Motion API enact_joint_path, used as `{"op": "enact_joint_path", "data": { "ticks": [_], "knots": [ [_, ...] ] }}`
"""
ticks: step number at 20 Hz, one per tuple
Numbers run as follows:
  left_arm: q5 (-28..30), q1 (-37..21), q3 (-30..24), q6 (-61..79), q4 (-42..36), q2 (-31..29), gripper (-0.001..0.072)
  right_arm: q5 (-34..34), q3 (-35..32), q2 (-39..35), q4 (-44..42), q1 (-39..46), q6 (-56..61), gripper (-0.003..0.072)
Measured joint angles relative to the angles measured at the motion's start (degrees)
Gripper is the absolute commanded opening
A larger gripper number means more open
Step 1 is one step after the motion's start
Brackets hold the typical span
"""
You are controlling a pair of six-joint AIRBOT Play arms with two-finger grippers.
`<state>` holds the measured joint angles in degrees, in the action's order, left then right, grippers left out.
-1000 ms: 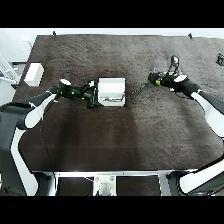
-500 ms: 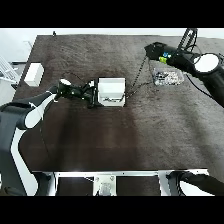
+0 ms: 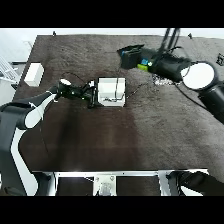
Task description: Fold the box and place the chain.
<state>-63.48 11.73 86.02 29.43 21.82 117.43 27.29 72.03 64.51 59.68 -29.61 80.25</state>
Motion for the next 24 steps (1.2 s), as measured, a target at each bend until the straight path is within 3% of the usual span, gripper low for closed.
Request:
{"op": "enact_joint_path", "data": {
  "ticks": [10, 11, 12, 13, 16, 20, 24],
  "knots": [
    [0.0, 0.0, 0.0, 0.0, 0.0, 0.0, 0.0354, -3.1, -3.5, 15.0, 0.8, -3.3, 3.2, 0.0023],
    [0.0, 0.0, 0.0, 0.0, 0.0, 0.0, 0.0354, -3.8, -4.4, 17.1, 0.8, -3.3, 3.3, 0.02],
    [0.0, 0.0, 0.0, 0.0, 0.0, 0.0, 0.0354, -4.2, -5.2, 18.9, 0.8, -3.2, 3.4, 0.0436],
    [0.0, 0.0, 0.0, 0.0, 0.0, 0.0, 0.0354, -4.3, -6.1, 20.8, 0.9, -2.8, 3.4, 0.0504],
    [0.0, 0.0, 0.0, 0.0, 0.0, 0.0, 0.0354, -5.2, -7.5, 23.3, 1.0, 0.2, 3.7, 0.0505],
    [0.0, 0.0, 0.0, 0.0, 0.0, 0.0, 0.0354, -4.8, -8.0, 18.8, 1.4, 6.6, 3.6, 0.0505],
    [0.0, 0.0, 0.0, 0.0, 0.0, 0.0, 0.0354, 2.3, -8.4, 15.4, 2.3, 14.3, -1.6, 0.0505]
  ]
}}
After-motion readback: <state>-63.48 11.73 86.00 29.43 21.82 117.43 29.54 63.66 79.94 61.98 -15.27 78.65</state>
